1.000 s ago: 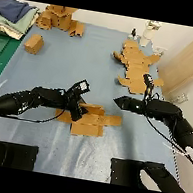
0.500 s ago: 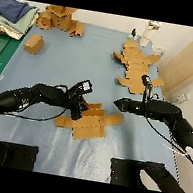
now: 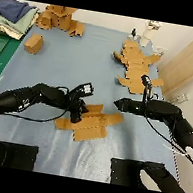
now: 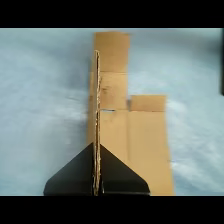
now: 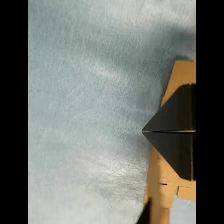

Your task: Fold the box.

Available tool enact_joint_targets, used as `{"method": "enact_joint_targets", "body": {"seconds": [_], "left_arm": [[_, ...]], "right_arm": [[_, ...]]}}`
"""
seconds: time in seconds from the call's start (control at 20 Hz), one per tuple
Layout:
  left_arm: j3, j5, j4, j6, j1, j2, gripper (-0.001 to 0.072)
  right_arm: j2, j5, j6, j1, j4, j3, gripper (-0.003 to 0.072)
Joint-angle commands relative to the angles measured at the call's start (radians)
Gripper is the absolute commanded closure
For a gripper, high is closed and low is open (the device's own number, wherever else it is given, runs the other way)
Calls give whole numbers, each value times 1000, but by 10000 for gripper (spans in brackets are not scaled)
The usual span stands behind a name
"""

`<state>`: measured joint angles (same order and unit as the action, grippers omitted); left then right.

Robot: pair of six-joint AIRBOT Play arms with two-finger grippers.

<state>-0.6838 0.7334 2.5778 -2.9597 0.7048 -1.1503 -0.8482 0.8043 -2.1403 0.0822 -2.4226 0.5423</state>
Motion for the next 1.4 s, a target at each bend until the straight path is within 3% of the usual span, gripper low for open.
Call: {"method": "enact_joint_targets", "body": {"seconds": [0.0, 0.3, 0.7, 0.9, 1.35], "left_arm": [[-2, 109, 7, -23, 21, 27, 695], [0, 179, 29, -23, 23, 60, 695], [11, 56, 3, -23, 25, 51, 695], [22, 54, 10, -23, 31, 1, 696], [45, 107, 41, -22, 31, -5, 695]], "right_arm": [[0, -4, 1, 0, 0, 1, 684], [0, -11, 20, 0, -1, 1, 684], [0, -35, 20, 0, -1, 1, 684], [0, -39, 19, 0, -1, 1, 684], [0, -35, 19, 0, 0, 1, 684]]}}
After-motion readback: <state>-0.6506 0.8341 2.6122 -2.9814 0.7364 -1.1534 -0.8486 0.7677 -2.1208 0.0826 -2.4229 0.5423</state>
